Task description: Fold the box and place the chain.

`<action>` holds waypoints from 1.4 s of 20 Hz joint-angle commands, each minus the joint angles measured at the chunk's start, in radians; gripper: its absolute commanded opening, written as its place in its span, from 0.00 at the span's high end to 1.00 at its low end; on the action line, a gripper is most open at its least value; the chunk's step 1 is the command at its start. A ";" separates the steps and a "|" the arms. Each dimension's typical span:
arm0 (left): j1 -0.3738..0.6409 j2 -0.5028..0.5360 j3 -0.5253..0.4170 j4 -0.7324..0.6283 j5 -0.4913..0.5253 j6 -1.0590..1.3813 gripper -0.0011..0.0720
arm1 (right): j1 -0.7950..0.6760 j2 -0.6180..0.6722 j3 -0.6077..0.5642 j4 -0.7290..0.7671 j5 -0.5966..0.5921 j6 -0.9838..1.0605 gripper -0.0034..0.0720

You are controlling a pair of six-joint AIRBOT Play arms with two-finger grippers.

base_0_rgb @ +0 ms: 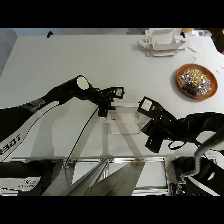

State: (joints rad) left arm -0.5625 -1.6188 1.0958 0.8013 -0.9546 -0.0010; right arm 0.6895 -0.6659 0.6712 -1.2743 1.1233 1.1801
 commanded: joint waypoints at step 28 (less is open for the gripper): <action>0.000 0.000 0.000 0.000 0.000 0.000 0.97 | -0.033 -0.149 -0.340 -0.065 -0.638 -0.639 0.04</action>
